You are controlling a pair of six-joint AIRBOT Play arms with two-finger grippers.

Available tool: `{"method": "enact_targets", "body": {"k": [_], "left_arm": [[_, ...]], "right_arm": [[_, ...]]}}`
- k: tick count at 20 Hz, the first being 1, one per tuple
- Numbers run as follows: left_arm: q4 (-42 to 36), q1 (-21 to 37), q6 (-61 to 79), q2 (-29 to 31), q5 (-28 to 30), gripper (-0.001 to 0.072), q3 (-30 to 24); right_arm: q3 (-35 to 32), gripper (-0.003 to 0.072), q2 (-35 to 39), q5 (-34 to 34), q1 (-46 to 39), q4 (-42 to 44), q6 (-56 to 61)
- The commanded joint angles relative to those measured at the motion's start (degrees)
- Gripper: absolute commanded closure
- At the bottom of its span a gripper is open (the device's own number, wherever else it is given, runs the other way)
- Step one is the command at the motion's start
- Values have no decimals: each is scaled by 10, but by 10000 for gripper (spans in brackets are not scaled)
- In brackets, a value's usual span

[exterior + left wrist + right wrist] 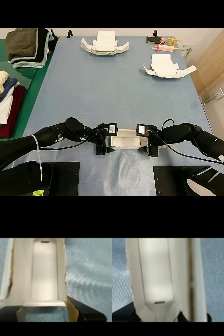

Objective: Fold the box.

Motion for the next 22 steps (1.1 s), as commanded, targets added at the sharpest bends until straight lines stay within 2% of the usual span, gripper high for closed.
{"method": "enact_targets", "body": {"k": [1,6,21,22], "left_arm": [[11,-8,-22,-2,6,9,2],[63,-7,-82,-2,6,9,2],[37,-12,-56,-19,5,11,20],[37,-12,-56,-19,5,36,20]], "right_arm": [[0,180,0,0,0,0,1],[0,180,0,0,0,0,1],[0,180,0,0,0,0,1],[0,180,0,0,0,0,1]]}}
